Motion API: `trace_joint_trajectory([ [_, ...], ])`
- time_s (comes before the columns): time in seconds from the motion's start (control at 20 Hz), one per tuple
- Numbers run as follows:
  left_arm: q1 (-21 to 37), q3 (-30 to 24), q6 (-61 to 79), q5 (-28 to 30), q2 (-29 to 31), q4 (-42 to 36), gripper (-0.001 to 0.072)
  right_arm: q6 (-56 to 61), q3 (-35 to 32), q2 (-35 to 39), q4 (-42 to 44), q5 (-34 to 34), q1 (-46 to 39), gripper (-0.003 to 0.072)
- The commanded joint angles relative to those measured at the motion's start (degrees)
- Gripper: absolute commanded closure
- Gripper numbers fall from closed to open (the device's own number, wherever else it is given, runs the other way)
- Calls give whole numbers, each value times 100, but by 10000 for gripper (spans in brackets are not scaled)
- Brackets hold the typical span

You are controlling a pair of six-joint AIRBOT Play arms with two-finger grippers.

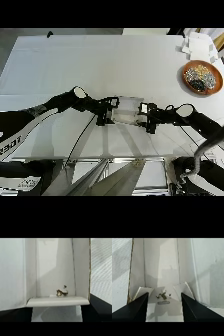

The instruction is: Fold the box and place the chain.

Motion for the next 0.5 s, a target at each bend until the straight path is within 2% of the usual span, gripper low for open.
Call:
trace_joint_trajectory([
  [0.0,2,2,0,2,4,-2,318,2,-2,-4,7,-11,4,214],
  [0.15,2,2,0,2,4,0,318,2,-2,-4,7,-17,7,217],
  [0.2,2,2,0,2,4,0,318,4,-2,-2,7,-9,4,241],
  [0.3,2,2,0,2,4,0,318,22,-2,-2,-24,63,-7,409],
  [0.45,2,2,0,2,4,-2,318,24,-2,-2,-131,365,-7,582],
])
